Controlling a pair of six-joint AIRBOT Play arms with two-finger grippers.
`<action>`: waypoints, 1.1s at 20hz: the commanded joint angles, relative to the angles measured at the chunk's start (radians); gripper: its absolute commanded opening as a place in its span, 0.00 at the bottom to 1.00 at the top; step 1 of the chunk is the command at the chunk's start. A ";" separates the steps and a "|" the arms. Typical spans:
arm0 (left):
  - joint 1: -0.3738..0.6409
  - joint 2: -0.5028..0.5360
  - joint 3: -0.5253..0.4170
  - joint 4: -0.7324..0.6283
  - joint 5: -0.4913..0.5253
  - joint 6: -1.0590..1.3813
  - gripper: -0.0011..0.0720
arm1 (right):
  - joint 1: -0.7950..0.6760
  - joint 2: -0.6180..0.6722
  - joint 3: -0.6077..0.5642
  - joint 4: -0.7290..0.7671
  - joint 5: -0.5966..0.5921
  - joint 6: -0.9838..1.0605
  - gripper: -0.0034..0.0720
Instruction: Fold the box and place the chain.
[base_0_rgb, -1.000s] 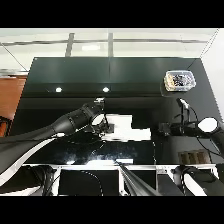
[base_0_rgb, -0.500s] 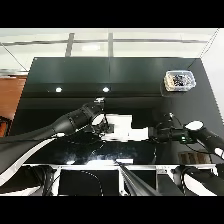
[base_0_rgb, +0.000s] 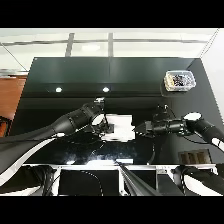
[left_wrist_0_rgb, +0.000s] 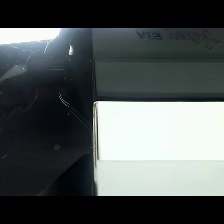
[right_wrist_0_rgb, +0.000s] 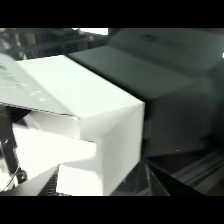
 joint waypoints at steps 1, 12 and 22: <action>0.001 0.001 0.001 0.000 -0.002 0.000 0.05 | 0.002 -0.003 0.020 0.006 0.031 0.001 0.87; 0.001 0.001 0.001 0.000 -0.001 0.000 0.05 | 0.375 -0.003 0.212 -0.385 -0.310 0.445 0.72; 0.001 0.001 0.001 0.000 -0.001 0.000 0.05 | 0.571 -0.008 0.337 -0.822 -0.270 0.979 0.69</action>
